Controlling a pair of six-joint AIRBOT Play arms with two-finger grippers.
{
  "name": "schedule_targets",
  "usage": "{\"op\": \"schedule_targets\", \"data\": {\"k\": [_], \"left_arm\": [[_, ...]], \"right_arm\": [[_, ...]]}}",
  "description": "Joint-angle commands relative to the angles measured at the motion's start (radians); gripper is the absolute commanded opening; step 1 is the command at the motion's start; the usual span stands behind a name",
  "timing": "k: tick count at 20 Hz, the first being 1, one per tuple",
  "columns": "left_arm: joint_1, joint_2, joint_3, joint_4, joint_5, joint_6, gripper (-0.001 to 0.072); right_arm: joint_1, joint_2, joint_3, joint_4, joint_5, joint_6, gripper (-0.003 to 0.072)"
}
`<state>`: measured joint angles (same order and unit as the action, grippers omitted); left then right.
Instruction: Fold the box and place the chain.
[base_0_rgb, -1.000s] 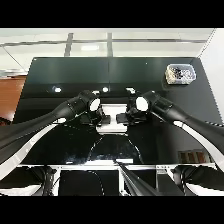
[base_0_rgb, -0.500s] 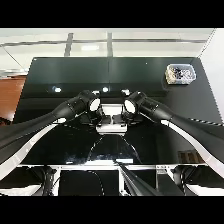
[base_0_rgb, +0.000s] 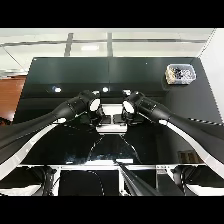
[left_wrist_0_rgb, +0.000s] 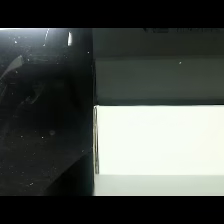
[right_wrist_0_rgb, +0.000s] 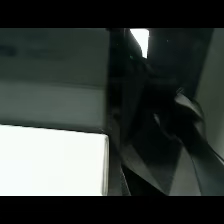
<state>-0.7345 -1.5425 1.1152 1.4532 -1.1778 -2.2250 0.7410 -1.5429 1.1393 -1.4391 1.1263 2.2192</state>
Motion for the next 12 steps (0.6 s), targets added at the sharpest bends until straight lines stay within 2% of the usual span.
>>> {"op": "schedule_targets", "data": {"k": [1, 7, 12], "left_arm": [[0.001, 0.000, 0.000, 0.000, 0.003, -0.002, 0.0028], [0.001, 0.000, 0.000, 0.000, 0.008, -0.002, 0.0028], [0.001, 0.000, 0.000, 0.000, 0.008, -0.002, 0.0028]], "right_arm": [[0.001, -0.002, 0.002, 0.001, -0.003, 0.014, 0.0262], [0.003, -0.006, 0.001, 0.001, 0.016, 0.014, 0.0194], [0.003, -0.012, 0.002, 0.002, 0.031, 0.014, 0.0194]]}}
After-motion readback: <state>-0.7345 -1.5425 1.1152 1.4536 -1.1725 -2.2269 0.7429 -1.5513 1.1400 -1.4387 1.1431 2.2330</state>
